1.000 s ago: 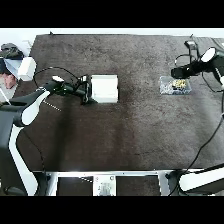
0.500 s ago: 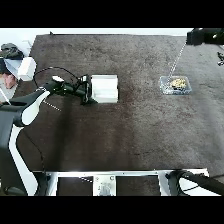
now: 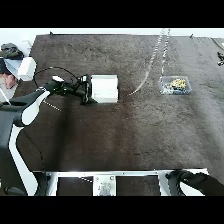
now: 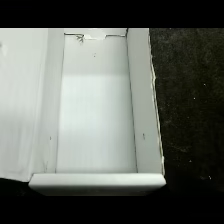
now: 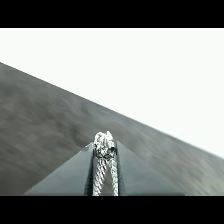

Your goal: Fold the box and place the chain.

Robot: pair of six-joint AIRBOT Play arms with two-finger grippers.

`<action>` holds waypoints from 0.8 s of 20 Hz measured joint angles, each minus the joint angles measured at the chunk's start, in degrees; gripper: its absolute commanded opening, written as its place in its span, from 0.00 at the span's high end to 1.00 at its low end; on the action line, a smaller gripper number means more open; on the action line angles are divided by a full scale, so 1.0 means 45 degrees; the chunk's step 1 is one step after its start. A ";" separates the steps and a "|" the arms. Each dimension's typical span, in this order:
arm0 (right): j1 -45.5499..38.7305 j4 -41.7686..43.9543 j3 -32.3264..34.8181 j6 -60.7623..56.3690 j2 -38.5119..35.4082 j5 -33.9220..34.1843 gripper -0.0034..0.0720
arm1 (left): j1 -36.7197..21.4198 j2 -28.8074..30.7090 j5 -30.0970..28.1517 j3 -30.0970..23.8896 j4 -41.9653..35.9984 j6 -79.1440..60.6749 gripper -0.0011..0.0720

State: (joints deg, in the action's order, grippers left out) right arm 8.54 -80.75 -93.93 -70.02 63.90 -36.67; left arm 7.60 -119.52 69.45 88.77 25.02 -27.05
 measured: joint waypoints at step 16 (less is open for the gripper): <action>0.2846 0.0423 -0.0015 -0.0005 0.1506 0.2574 0.96 | 0.0005 0.0000 0.0000 0.0000 -0.0005 0.0005 0.50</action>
State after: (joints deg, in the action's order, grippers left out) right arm 21.34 -78.85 -94.00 -70.04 70.67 -25.08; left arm 7.62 -119.52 69.45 88.77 24.99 -27.03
